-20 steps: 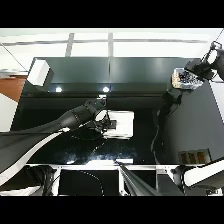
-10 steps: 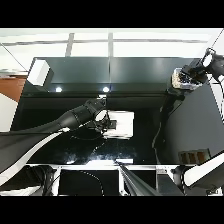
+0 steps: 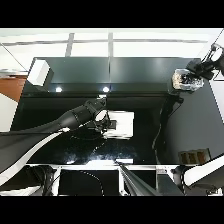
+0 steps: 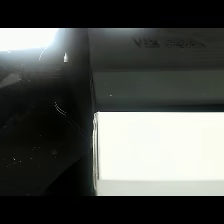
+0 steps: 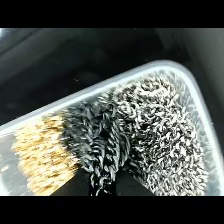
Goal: Fold the box and place the chain.
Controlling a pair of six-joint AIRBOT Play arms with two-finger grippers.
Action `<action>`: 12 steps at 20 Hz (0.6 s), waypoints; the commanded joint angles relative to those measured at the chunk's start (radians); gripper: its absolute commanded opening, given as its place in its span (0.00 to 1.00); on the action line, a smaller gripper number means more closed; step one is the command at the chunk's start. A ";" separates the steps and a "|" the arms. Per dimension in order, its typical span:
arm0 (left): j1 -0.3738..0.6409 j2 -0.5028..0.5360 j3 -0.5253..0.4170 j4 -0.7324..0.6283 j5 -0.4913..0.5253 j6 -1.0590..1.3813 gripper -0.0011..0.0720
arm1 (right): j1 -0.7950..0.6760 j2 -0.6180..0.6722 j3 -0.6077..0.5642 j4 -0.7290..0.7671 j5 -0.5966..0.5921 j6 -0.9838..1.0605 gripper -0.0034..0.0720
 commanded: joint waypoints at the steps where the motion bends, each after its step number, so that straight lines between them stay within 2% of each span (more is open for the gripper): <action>1: 0.000 0.000 0.000 0.000 -0.002 0.000 0.05 | -0.002 0.087 0.044 0.015 0.059 -0.106 0.10; 5: 0.000 0.000 0.000 -0.002 -0.005 0.000 0.05 | 0.001 0.251 0.044 0.053 0.129 -0.225 0.10; 8: 0.000 0.000 0.000 -0.019 -0.003 0.000 0.05 | -0.003 0.399 0.043 0.214 0.154 -0.274 0.10; 12: 0.000 0.000 0.000 -0.018 -0.003 0.000 0.05 | 0.016 0.596 0.009 0.314 0.172 -0.289 0.10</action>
